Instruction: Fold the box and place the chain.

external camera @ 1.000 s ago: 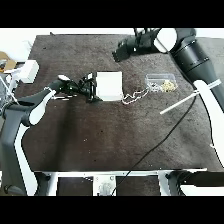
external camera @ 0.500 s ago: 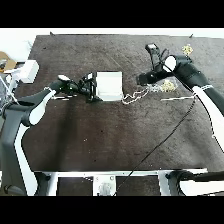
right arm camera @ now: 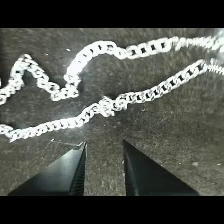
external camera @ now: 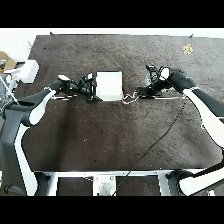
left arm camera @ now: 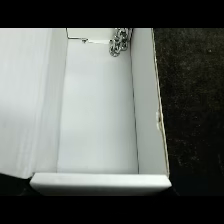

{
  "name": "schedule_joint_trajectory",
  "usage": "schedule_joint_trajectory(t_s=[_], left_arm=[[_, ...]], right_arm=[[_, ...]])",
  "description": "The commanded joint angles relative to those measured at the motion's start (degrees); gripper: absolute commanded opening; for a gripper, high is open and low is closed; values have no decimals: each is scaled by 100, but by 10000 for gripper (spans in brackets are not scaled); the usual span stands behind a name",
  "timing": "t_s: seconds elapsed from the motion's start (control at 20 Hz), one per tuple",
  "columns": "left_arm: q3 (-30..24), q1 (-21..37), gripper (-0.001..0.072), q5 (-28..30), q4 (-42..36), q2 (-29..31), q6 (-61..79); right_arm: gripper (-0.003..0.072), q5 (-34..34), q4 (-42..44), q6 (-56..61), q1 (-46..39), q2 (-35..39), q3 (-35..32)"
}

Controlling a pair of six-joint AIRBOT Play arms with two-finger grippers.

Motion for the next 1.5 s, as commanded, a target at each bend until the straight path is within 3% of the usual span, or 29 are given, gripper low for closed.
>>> schedule_joint_trajectory(t_s=[0.0, 0.35, 0.5, 0.6, 0.65, 0.75, 1.15, 1.45], left_arm=[[2, -2, 341, 2, 2, 2, 0], [2, -2, 341, 2, 2, 2, 0], [2, -2, 341, 2, 2, 2, 0], [2, -2, 341, 0, 2, 2, 0], [2, -2, 341, 2, 2, 2, 0], [2, -2, 341, 0, 2, 2, 0], [2, -2, 341, 2, 0, 2, 0], [2, -2, 341, 2, 0, 2, 0]], right_arm=[[265, -166, 101, 476, -13, -173, -4], [265, -892, 358, 852, -11, -304, -7], [262, -798, 382, 962, -13, -422, -7], [77, -612, 378, 1043, -7, -516, -7], [22, -629, 286, 1043, 31, -503, -4], [3, -754, 162, 1043, 101, -354, -4], [1, -1294, 210, 647, 669, 1150, 339], [1, -1447, 205, 286, 1504, 1248, 1429]])
